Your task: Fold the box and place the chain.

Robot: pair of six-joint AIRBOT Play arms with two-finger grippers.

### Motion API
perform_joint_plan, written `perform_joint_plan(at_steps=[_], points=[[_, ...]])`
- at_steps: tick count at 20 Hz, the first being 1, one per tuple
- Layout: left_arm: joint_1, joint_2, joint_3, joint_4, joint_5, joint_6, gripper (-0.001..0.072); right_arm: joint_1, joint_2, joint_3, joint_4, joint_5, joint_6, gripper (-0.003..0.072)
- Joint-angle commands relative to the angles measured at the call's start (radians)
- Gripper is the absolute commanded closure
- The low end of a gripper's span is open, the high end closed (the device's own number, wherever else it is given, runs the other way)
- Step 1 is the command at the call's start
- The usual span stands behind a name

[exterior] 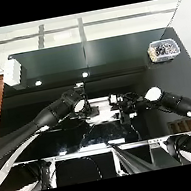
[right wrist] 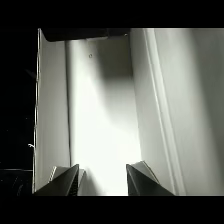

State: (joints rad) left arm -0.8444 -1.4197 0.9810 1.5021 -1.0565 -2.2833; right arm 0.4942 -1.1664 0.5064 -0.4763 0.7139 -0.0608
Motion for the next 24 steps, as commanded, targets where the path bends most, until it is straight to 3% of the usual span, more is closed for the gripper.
perform_joint_plan(at_steps=[1,2,3,4,5,8,11,14,16,19,21,24], points=[[0.001,-0.001,0.0,-0.004,-0.008,0.001,0.0685,0.0,-0.002,0.0,0.0,0.035,0.018,0.0541],[0.001,-0.001,0.0,-0.003,-0.014,0.001,0.0685,0.0,-0.002,0.0,0.001,0.032,0.018,0.0364],[0.001,-0.001,0.0,-0.002,-0.021,0.002,0.0685,0.0,-0.002,0.0,0.0,0.025,0.018,0.031],[0.001,-0.001,0.0,0.0,-0.022,0.002,0.0685,0.0,-0.002,0.0,-0.001,0.023,0.019,0.0534],[0.001,-0.001,0.0,0.0,-0.021,0.002,0.0685,0.0,-0.002,0.0,-0.001,0.022,0.019,0.0676],[0.001,-0.001,0.0,0.001,-0.021,0.002,0.0685,-0.011,0.018,0.003,-0.026,0.024,0.144,0.0677],[0.001,-0.001,0.0,0.0,-0.017,0.002,0.0684,-0.102,0.134,0.044,-0.212,0.084,0.499,0.0677],[0.001,-0.001,0.0,0.0,-0.018,0.002,0.0684,-0.291,0.286,0.063,-0.461,0.132,0.882,0.0677],[0.001,-0.001,0.0,0.0,-0.021,0.002,0.0684,-0.464,0.315,0.06,-0.539,0.183,1.176,0.0677],[0.001,-0.001,0.0,0.0,-0.02,0.002,0.0684,-0.674,0.302,-0.033,-0.474,0.223,1.419,0.0677],[0.001,-0.001,0.0,0.0,-0.016,0.002,0.0684,-0.705,0.263,-0.114,-0.358,0.275,1.39,0.0677],[0.001,-0.001,0.0,0.0,-0.016,0.002,0.0684,-0.631,0.163,-0.176,-0.181,0.342,1.247,0.0676]])
